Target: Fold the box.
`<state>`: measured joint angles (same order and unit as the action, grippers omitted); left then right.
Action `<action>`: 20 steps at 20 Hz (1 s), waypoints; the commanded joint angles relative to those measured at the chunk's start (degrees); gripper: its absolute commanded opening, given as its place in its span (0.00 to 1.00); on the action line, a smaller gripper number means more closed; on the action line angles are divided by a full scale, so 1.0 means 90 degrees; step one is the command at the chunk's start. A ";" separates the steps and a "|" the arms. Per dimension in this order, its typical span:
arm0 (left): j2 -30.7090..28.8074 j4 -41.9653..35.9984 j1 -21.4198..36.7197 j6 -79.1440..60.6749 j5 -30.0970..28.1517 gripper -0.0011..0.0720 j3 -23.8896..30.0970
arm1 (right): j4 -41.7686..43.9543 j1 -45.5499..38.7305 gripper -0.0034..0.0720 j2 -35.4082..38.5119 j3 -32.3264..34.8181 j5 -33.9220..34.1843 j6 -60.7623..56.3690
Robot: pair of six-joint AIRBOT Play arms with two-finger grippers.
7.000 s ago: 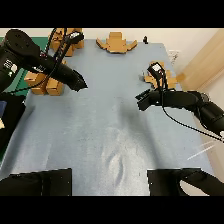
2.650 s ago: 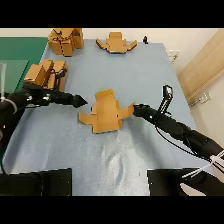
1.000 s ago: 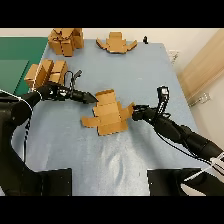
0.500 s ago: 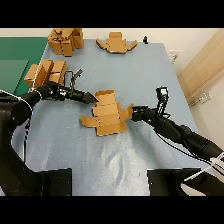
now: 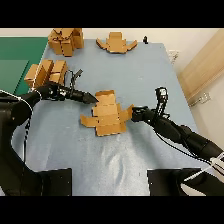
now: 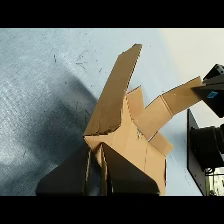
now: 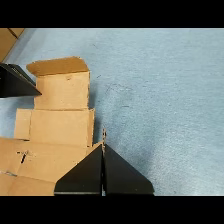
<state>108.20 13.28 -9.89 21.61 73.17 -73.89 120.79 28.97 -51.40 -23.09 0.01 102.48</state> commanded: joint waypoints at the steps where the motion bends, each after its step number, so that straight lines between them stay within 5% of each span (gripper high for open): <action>1: 0.0000 0.0005 -0.0002 -0.0022 -0.0027 0.23 -0.0002 | 0.0002 0.0007 0.05 0.0005 0.0000 0.0002 0.0000; 2: 0.0000 0.0000 -0.0002 -0.0017 -0.0029 0.52 -0.0002 | 0.0002 0.0007 0.05 0.0005 0.0000 0.0002 0.0000; 6: 0.0000 0.0002 -0.0005 -0.0019 -0.0032 0.58 -0.0027 | 0.0005 0.0007 0.05 0.0005 0.0000 0.0002 0.0000; 7: 0.0000 0.0005 -0.0005 -0.0017 -0.0039 0.53 -0.0029 | 0.0005 0.0007 0.05 0.0005 0.0000 0.0002 0.0000; 8: 0.0000 0.0017 -0.0005 -0.0032 -0.0039 0.36 -0.0029 | 0.0005 0.0007 0.05 0.0005 0.0000 0.0002 -0.0002; 9: 0.0000 0.0027 -0.0005 -0.0092 -0.0027 0.32 -0.0029 | 0.0005 0.0007 0.05 0.0002 0.0000 0.0002 0.0000; 18: 0.0000 0.0032 -0.0092 -0.0333 0.0396 0.31 -0.0029 | 0.0005 0.0007 0.05 0.0002 0.0000 0.0002 -0.0005; 19: 0.0000 0.0034 -0.0092 -0.0415 0.0457 0.04 -0.0029 | 0.0007 0.0007 0.05 0.0002 0.0000 0.0002 -0.0005; 20: 0.0000 0.0036 -0.0092 -0.0641 0.0512 0.04 -0.0032 | 0.0007 0.0007 0.05 0.0005 0.0000 0.0002 -0.0005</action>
<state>108.20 13.50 -10.61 18.37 76.34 -74.13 120.79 28.97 -51.40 -23.09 0.05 102.48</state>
